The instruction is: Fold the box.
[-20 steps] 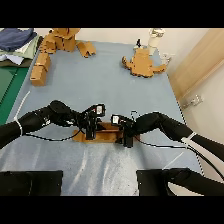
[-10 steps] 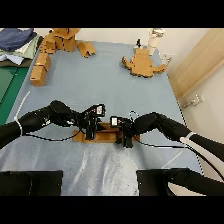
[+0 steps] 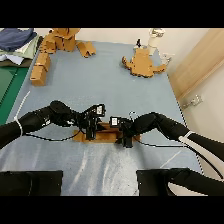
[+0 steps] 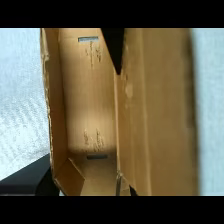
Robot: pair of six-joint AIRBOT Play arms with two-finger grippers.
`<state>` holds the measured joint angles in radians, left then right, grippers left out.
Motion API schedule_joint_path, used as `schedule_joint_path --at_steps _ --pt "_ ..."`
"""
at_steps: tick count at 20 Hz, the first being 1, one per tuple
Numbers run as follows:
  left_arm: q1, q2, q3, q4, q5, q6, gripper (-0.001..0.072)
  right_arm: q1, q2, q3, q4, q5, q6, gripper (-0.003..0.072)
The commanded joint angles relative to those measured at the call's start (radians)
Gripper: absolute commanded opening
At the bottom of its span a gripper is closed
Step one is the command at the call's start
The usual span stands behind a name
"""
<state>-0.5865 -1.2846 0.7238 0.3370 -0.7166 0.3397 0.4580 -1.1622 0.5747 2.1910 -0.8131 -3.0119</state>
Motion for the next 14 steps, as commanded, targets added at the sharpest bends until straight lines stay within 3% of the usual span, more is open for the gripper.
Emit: schedule_joint_path --at_steps 1,14 --pt "0.0 0.0 0.0 0.0 0.0 0.0 0.0013 0.001 0.0 0.0 -0.004 -0.002 0.001 0.0501" --pt "0.0 0.0 0.0 0.0 0.0 0.0 0.0012 0.001 0.0 0.0 -0.003 0.021 0.001 0.0502"
